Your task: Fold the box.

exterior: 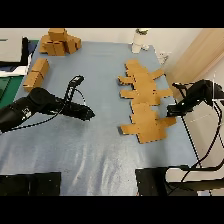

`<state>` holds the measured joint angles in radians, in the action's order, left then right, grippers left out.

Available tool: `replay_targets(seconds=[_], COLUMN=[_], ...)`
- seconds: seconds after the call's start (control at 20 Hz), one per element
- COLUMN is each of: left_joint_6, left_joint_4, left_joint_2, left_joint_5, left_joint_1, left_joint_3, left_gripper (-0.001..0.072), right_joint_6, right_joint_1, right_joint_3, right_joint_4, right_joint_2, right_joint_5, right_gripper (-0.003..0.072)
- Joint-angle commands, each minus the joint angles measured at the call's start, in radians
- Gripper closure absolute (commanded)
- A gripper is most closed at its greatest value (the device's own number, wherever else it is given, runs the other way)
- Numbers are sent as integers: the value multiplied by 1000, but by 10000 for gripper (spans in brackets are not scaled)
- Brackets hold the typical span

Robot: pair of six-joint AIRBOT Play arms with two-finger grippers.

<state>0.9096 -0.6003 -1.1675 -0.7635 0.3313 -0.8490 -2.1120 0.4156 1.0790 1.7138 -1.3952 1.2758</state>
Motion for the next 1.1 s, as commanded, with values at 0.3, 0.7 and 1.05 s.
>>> replay_targets(seconds=[0.3,0.7,1.05], left_joint_6=[-1,0,2], left_joint_4=[85,85,85], left_joint_2=[0,0,0], left_joint_5=[-74,-138,-204], left_joint_1=[-1,-2,-3], left_joint_3=[0,-38,-43], left_gripper=[694,148,147], right_joint_6=[-9,233,435], right_joint_1=[-7,-248,-533], right_joint_3=[-53,-165,-270], right_joint_4=[261,367,354], right_joint_2=[3,88,204], right_joint_5=[123,112,-152], right_gripper=[682,683,682])
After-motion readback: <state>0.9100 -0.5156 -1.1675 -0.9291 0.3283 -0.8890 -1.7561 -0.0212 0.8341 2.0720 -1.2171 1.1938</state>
